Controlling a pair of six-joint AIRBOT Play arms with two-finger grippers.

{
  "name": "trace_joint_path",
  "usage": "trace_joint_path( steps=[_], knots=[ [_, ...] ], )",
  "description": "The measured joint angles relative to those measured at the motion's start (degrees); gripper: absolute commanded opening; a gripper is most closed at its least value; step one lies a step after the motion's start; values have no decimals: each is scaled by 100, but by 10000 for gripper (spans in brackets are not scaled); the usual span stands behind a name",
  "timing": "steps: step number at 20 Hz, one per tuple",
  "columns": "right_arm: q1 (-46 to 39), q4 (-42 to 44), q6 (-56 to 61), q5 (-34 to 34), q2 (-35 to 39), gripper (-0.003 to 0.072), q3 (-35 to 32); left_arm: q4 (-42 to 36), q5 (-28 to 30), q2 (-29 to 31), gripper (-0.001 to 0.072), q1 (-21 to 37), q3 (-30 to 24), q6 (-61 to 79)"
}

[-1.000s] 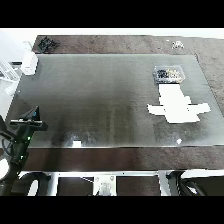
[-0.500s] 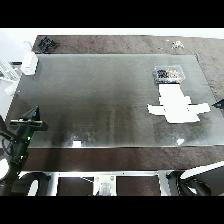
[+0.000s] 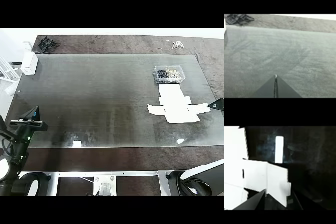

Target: Fold the box and place the chain.

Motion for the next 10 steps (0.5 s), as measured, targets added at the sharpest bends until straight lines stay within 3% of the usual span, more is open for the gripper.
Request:
trace_joint_path(
  steps=[10],
  knots=[
    [85, 127, -37, 179, -90, 419, -87, -2, 0, 0, 25, 0, 0, -2]
  ],
)
